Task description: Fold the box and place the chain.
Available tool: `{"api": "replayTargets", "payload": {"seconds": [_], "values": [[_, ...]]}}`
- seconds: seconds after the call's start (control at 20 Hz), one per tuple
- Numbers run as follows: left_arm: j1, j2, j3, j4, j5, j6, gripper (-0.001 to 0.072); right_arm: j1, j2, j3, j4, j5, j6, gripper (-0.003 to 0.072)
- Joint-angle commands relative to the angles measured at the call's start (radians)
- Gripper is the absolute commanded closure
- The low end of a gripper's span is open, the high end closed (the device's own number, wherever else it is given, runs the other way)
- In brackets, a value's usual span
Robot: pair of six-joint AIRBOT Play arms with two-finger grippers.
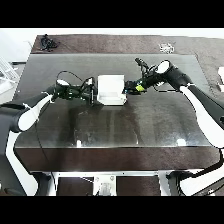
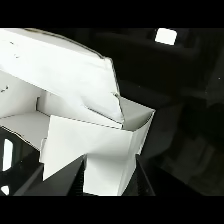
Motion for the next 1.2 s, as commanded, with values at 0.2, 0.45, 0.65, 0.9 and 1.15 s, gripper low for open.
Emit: {"api": "replayTargets", "payload": {"seconds": [0.2,0.45,0.65,0.9,1.15], "values": [[0.001,0.000,0.000,0.000,0.000,0.000,0.0169,0.036,-0.023,0.003,-0.009,-0.015,0.017,0.0287],[0.001,0.000,0.000,0.000,0.000,0.000,0.0169,0.061,-0.023,0.004,-0.107,-0.027,0.093,0.0287],[0.001,0.001,0.000,0.000,0.000,0.000,0.0169,0.080,-0.023,0.023,-0.197,-0.037,0.175,0.0288],[0.001,0.001,0.000,0.000,0.000,0.000,0.0169,0.121,-0.032,0.060,-0.271,-0.049,0.246,0.0289],[0.001,0.001,0.000,0.000,0.000,0.000,0.0169,0.182,-0.042,0.090,-0.379,-0.038,0.360,0.0289]]}}
